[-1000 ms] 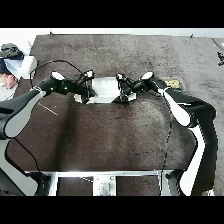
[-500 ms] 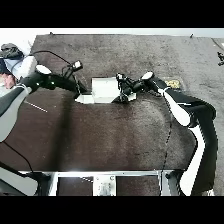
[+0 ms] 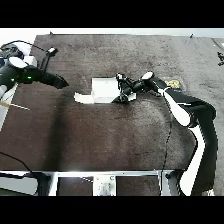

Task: Fold the box and place the chain.

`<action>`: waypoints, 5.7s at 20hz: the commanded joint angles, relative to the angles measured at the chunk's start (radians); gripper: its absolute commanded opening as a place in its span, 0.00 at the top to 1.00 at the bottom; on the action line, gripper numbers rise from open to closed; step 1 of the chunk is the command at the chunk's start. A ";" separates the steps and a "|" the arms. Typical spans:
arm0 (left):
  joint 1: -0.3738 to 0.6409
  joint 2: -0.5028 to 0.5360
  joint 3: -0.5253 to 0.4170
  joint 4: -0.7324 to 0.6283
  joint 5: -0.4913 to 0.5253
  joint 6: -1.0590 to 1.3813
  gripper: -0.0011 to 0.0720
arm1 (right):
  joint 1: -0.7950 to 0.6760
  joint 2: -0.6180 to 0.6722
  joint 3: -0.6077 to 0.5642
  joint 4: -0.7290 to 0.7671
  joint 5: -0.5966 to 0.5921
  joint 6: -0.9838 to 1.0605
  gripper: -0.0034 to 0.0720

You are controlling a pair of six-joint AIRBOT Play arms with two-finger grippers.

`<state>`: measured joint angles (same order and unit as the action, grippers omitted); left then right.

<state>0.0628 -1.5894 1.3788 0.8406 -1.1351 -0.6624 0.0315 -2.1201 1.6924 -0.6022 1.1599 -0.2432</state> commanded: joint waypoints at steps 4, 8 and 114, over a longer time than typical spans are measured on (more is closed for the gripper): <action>0.092 -0.039 0.000 0.024 -0.068 -0.282 0.97 | 0.001 -0.001 0.000 0.000 0.000 0.000 0.60; 0.081 -0.129 -0.024 -0.047 -0.013 -0.290 0.97 | 0.001 -0.001 0.000 0.000 0.000 0.000 0.60; -0.542 -0.351 0.378 0.776 -0.052 -1.432 0.60 | 0.001 -0.001 0.000 0.000 0.000 0.000 0.60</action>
<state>-0.4747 -1.9167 1.7248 1.5860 -1.1461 -2.0727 0.0315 -2.1201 1.6920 -0.6022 1.1599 -0.2428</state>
